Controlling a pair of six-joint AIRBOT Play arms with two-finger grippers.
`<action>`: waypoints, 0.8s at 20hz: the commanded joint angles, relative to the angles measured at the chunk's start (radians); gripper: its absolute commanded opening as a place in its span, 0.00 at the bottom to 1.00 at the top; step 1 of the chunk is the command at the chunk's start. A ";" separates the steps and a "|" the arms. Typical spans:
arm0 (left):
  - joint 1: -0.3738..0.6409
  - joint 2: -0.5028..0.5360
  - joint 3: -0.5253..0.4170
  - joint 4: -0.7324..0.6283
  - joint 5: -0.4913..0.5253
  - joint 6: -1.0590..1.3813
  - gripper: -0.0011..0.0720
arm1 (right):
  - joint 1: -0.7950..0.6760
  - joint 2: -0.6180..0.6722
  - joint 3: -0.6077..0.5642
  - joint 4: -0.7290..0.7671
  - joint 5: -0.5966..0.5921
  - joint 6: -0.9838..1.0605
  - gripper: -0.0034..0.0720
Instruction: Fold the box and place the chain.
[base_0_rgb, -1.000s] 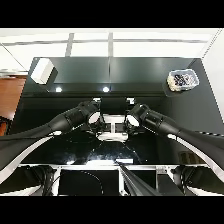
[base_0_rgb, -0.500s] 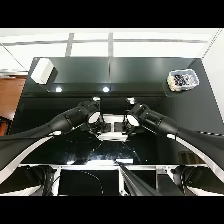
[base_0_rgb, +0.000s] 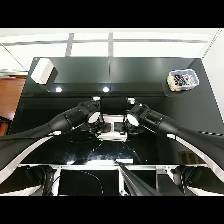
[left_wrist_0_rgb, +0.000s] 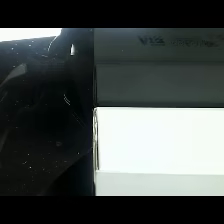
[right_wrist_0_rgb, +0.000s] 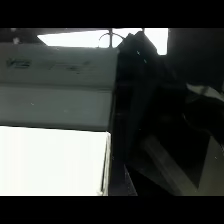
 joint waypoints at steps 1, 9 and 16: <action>0.000 0.000 0.000 0.000 0.002 -0.001 0.05 | 0.002 0.000 0.006 -0.004 0.034 -0.024 0.48; 0.000 0.000 0.000 -0.001 0.001 -0.001 0.06 | 0.011 -0.022 0.006 0.005 0.020 -0.024 0.36; 0.000 0.000 0.000 -0.001 0.001 -0.001 0.06 | 0.011 -0.022 0.006 0.009 -0.004 -0.035 0.12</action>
